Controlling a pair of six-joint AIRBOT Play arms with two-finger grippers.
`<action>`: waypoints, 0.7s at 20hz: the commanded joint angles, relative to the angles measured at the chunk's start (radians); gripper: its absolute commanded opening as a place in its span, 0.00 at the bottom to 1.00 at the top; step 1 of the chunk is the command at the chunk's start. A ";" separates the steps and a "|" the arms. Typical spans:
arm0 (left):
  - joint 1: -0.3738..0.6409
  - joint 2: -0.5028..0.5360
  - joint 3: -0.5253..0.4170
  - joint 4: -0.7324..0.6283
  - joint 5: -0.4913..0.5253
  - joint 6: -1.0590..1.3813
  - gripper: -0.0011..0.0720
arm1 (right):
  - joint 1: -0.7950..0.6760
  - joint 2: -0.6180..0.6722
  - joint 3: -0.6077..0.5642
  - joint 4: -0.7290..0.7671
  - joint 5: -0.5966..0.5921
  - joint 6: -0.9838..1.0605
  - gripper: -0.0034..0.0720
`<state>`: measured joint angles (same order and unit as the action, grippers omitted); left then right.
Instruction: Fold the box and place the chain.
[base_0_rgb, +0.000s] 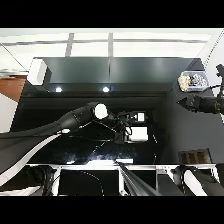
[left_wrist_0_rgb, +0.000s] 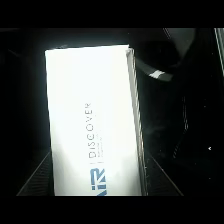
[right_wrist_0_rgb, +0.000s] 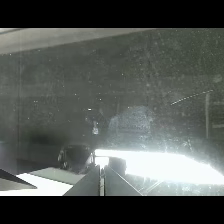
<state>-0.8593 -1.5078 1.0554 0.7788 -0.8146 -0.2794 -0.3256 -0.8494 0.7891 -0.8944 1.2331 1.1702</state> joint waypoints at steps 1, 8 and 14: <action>0.000 -0.001 0.000 0.002 0.002 -0.011 0.98 | 0.000 0.001 0.001 0.000 0.000 0.000 0.09; -0.010 -0.002 0.000 0.007 0.029 -0.039 0.98 | 0.000 0.001 0.001 0.000 0.000 0.001 0.09; -0.038 -0.050 0.000 0.034 0.030 -0.074 0.98 | 0.000 0.001 0.001 0.000 0.000 0.001 0.10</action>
